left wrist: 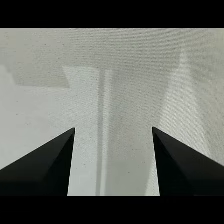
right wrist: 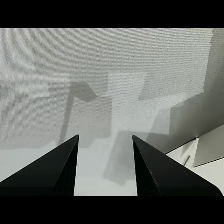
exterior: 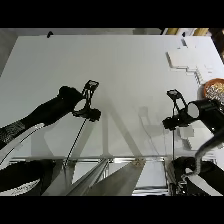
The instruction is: Fold the box and place the chain.
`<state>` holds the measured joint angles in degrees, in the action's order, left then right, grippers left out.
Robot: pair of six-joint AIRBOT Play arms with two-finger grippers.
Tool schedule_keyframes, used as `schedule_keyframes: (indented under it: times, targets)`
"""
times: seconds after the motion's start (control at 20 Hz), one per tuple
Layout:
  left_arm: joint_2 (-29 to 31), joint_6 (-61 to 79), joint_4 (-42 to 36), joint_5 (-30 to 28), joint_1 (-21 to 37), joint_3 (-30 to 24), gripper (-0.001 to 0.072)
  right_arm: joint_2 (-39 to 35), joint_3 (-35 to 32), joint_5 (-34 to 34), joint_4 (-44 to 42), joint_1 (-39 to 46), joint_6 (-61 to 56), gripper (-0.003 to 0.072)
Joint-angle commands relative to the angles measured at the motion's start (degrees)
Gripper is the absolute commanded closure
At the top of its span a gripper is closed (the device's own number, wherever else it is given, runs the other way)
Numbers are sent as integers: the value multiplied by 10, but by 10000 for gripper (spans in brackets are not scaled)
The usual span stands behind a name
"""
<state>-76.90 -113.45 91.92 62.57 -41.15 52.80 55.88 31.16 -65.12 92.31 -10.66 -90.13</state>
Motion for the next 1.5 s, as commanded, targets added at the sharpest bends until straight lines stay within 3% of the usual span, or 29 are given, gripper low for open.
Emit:
schedule_keyframes:
  times: [0.0, 0.55, 0.8, 0.85, 0.9, 1.0, 1.25, 1.45]
  targets:
    - [0, 0, 0, 0, 0, 0, 179, 0, 0, 0, 0, 0, 0, 347]
    - [0, 0, 0, 0, 0, 0, 179, 0, 0, 1, -1, 0, 0, 347]
    - [0, 0, 0, 0, 0, 0, 179, 0, 7, 79, -9, 0, -15, 365]
    - [0, 0, 0, 0, 0, 0, 179, 0, 21, 58, 10, 0, -15, 493]
    - [0, 0, 0, 0, 0, 0, 179, 0, 41, 28, 46, 0, -16, 669]
    - [0, 0, 0, 0, 0, 0, 179, 0, 84, -12, 124, 12, -16, 673]
    - [0, 0, 0, 0, 0, 0, 179, 0, 133, -24, 312, 140, -6, 674]
    - [0, 0, 0, 0, 0, 0, 179, 0, 133, 38, 318, 299, 7, 656]
